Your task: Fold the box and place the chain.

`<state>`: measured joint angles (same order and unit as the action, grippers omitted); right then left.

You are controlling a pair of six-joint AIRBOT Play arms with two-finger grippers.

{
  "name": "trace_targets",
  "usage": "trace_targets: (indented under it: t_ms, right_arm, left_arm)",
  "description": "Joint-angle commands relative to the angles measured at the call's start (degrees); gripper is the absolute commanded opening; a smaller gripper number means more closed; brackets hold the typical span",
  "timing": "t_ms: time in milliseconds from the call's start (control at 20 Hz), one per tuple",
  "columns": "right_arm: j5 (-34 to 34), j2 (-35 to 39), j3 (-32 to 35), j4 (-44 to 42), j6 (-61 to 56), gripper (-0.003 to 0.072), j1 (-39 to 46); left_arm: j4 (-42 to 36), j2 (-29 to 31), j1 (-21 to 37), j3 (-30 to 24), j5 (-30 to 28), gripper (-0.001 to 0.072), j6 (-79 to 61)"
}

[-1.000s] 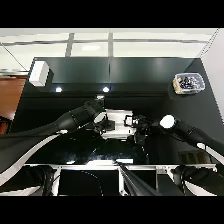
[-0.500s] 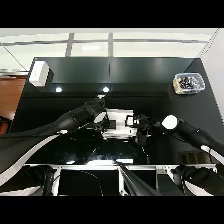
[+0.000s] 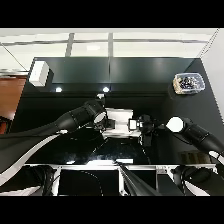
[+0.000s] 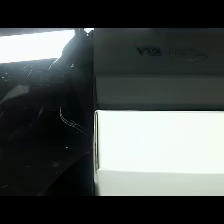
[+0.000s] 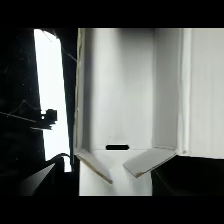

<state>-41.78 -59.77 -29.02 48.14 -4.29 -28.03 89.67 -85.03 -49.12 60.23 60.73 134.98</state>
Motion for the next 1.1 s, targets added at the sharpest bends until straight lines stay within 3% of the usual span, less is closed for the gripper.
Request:
trace_targets:
  t_ms: [0, 50, 100, 150, 250, 550, 900, 950, 1000, 1050]
  right_arm:
    - [3.37, -0.37, 0.00, -1.18, 1.44, 0.0586, -0.31]
    - [3.37, -0.63, 0.00, -1.18, 1.68, 0.0488, -0.28]
    - [3.17, -0.85, 0.00, -1.20, 1.68, 0.0488, -0.31]
    - [2.93, -1.07, 0.00, -1.86, 1.68, 0.0436, -0.31]
    - [3.10, -1.20, 0.00, -5.27, 1.73, 0.0192, -0.31]
    - [6.73, -5.77, -0.02, -18.43, 2.03, 0.0192, -0.31]
    - [5.81, -6.60, 0.00, -19.39, 1.95, 0.0192, -0.31]
    - [5.84, -6.60, 0.00, -19.45, 1.92, 0.0282, -0.31]
    - [5.97, -6.60, 0.00, -19.61, 1.95, 0.0454, -0.31]
    - [5.95, -6.60, 0.00, -19.52, 1.95, 0.0448, -0.28]
  left_arm:
    - [0.04, 0.00, 0.00, 0.00, -0.22, 0.0026, 0.02]
    - [0.04, 0.00, 0.00, 0.00, -0.22, 0.0026, 0.02]
    - [0.04, 0.00, 0.00, 0.00, -0.22, 0.0026, 0.02]
    - [0.04, 0.00, 0.00, 0.00, -0.22, 0.0026, 0.02]
    - [-0.37, 0.00, 0.00, 0.00, -0.22, 0.0026, 0.02]
    - [-0.37, 0.00, 0.02, 0.00, -0.20, 0.0026, 0.02]
    - [-0.37, 0.00, 0.00, 0.00, -0.17, 0.0026, 0.04]
    - [-0.37, 0.00, 0.00, 0.00, -0.17, 0.0026, 0.04]
    - [-0.37, 0.00, 0.00, 0.00, -0.13, 0.0026, 0.04]
    - [-0.37, 0.00, 0.00, 0.00, -0.07, 0.0026, 0.02]
